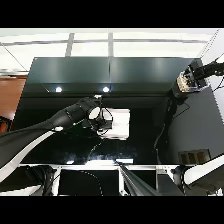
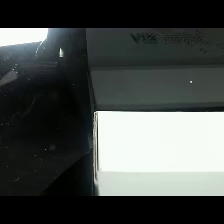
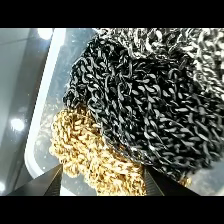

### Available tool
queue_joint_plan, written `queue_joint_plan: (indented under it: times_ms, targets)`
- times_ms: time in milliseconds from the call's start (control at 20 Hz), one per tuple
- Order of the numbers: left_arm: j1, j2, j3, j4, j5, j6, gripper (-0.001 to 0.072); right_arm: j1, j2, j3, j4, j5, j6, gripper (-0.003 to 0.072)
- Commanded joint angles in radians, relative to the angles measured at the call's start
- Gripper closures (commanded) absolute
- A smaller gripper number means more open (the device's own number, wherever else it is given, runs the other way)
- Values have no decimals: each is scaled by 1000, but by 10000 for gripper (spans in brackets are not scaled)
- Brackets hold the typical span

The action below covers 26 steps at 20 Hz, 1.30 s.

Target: Fold the box and place the chain.

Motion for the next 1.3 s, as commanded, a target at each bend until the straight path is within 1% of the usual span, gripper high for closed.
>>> queue_joint_plan:
  times_ms: [0, 50, 100, 150, 200, 250, 400, 500, 650, 750, 900, 1000, 1100, 1250]
  targets:
    - [0, 0, 1, 0, 0, 0, 681, 2, -24, 2, 2, 8, 6, 141]
    - [0, 0, 1, 0, 0, 0, 681, 6, -29, 2, 0, 9, 5, 141]
    - [0, 0, 1, 0, 1, 0, 681, 9, -33, 2, 0, 8, 0, 176]
    - [0, 0, 1, 0, 0, 0, 682, 11, -34, 2, 3, 8, -24, 365]
    - [0, 0, 1, 0, 0, 0, 681, 11, -34, 2, 18, 8, -68, 582]
    - [0, 0, 1, 0, -2, 0, 681, 9, -32, 2, 43, 8, -114, 671]
    - [0, 0, 1, 0, -2, 0, 682, 3, -3, 15, 79, 34, -242, 673]
    - [0, 0, 1, -1, -2, 0, 681, 3, 56, 16, 76, 51, -359, 676]
    - [0, 0, 1, -1, -2, 0, 682, 3, 195, 16, 98, 83, -547, 676]
    - [0, 0, 1, -1, 0, 0, 682, 3, 312, 16, 101, 89, -592, 677]
    - [0, 0, 1, -1, 1, 0, 681, 3, 488, 25, 137, 61, -637, 677]
    - [0, 0, 1, -1, 1, 0, 681, 3, 573, 61, 167, 58, -653, 677]
    - [0, 0, 1, -4, 1, 0, 681, 3, 625, 121, 228, 53, -665, 678]
    - [0, 0, 1, -4, 1, 0, 682, 4, 639, 286, 313, 58, -667, 678]
